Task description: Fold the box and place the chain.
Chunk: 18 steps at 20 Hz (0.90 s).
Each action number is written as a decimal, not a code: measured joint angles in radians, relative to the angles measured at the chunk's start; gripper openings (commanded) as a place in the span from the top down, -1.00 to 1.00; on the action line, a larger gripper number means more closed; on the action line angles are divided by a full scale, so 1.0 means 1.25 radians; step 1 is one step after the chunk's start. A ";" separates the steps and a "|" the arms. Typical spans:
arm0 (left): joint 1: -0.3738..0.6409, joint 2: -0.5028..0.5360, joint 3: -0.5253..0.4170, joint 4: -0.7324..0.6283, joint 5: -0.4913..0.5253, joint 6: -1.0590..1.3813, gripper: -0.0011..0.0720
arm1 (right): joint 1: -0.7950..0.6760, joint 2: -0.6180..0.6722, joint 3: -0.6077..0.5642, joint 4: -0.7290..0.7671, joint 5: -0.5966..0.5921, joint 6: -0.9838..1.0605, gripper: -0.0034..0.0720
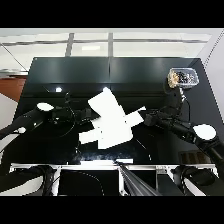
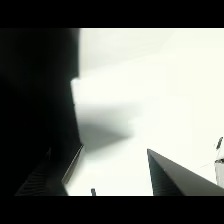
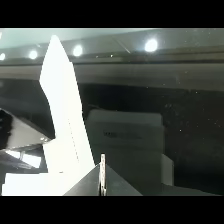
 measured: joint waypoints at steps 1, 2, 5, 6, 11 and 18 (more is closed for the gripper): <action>0.002 -0.005 0.001 -0.013 -0.002 0.038 -0.91 | 0.000 0.000 0.000 -0.001 0.000 0.000 0.83; 0.004 -0.009 0.002 -0.026 -0.013 0.081 -0.91 | 0.001 0.000 0.000 -0.001 0.001 0.001 0.83; 0.015 -0.015 0.004 -0.045 -0.107 0.235 -0.91 | 0.001 0.000 0.000 -0.003 0.001 0.007 0.83; 0.017 -0.016 0.004 -0.048 -0.129 0.269 -0.91 | 0.001 0.000 0.000 -0.004 0.000 0.007 0.83; 0.026 -0.036 0.005 -0.057 -0.168 0.353 -0.91 | 0.001 0.000 0.000 -0.004 -0.001 0.013 0.83; 0.060 -0.077 0.005 -0.060 -0.128 0.287 -0.91 | 0.001 0.000 0.000 -0.004 -0.001 0.019 0.83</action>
